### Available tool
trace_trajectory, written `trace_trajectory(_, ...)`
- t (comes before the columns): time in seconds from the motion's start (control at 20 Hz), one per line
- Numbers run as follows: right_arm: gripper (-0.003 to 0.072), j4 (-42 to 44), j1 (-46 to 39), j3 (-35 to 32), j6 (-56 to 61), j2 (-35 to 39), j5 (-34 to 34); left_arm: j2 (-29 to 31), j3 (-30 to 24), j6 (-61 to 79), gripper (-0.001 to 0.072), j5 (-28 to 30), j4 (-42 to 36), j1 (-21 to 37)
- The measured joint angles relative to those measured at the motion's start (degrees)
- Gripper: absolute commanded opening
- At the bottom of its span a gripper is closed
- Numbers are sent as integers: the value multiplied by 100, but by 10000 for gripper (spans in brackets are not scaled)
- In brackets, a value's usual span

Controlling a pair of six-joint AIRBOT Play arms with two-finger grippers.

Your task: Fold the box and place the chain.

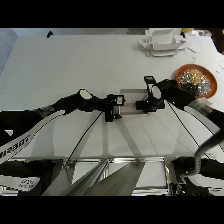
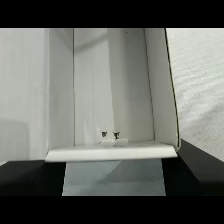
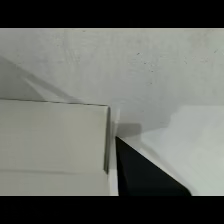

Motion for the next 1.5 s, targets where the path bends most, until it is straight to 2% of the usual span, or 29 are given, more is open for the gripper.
trace_trajectory(0.1,58,15,0,0,2,-2,7,0,0,2,83,-2,0,0)
trace_trajectory(0.15,37,48,4,0,35,-4,-4,0,0,0,83,-2,0,0)
trace_trajectory(0.2,21,68,2,0,50,-4,-2,0,0,0,83,-2,0,0)
trace_trajectory(0.4,35,63,2,0,42,-4,13,0,0,2,83,-2,2,0)
trace_trajectory(0.45,152,61,2,0,24,-2,15,0,0,2,83,-2,2,0)
trace_trajectory(0.5,304,13,2,0,-7,4,48,0,0,11,83,-2,7,0)
trace_trajectory(0.55,343,-13,0,-2,-13,22,72,0,0,11,83,-2,7,0)
trace_trajectory(0.75,351,68,4,0,-138,232,90,0,0,9,83,-4,7,0)
trace_trajectory(0.8,406,35,2,0,-236,330,92,0,0,9,83,-4,7,0)
trace_trajectory(0.85,495,28,0,-2,-348,435,120,0,0,9,83,-4,7,0)
trace_trajectory(0.9,513,55,2,0,-483,564,144,0,0,9,83,-4,7,0)
trace_trajectory(1.05,509,42,2,-2,-938,1056,256,0,0,9,83,-4,7,0)
trace_trajectory(1.1,460,44,2,0,-1108,1252,310,0,0,7,83,-4,7,0)
trace_trajectory(1.2,216,238,-15,31,-1569,1711,356,0,0,9,83,-4,7,0)
trace_trajectory(1.35,203,522,-286,256,-2225,2227,308,0,0,7,83,-4,7,0)
trace_trajectory(1.5,202,297,-977,643,-2579,2323,173,0,0,7,83,-4,7,0)
